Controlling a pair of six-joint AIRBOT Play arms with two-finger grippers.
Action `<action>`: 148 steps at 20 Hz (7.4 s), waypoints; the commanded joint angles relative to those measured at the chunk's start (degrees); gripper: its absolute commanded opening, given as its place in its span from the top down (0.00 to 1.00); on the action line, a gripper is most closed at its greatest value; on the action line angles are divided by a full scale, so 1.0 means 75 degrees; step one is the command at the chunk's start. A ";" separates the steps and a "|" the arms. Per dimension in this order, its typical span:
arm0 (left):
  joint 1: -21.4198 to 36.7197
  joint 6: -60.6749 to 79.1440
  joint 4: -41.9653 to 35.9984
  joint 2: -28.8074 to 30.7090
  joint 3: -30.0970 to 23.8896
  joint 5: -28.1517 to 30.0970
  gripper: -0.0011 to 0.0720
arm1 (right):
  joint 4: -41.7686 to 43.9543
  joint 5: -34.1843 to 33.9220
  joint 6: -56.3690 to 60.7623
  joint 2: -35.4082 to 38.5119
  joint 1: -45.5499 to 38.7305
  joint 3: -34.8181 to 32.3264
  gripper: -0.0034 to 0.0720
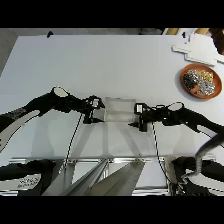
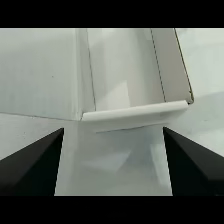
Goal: Fold the box and place the chain.
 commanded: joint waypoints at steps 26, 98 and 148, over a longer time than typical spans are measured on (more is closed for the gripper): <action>-0.0128 0.0431 -0.0679 -0.0073 -0.0475 0.0079 0.03 | 0.0003 0.0003 0.0000 0.0003 0.0000 0.0000 0.56; -0.0396 -0.0600 -0.1084 -0.0224 -0.0431 0.0388 0.29 | 0.0003 0.0003 0.0000 0.0003 0.0003 0.0000 0.56; -0.0396 -0.0603 -0.1137 -0.0213 -0.0431 0.0385 0.78 | -0.3526 0.1110 0.3477 0.1839 -0.1169 0.0000 0.13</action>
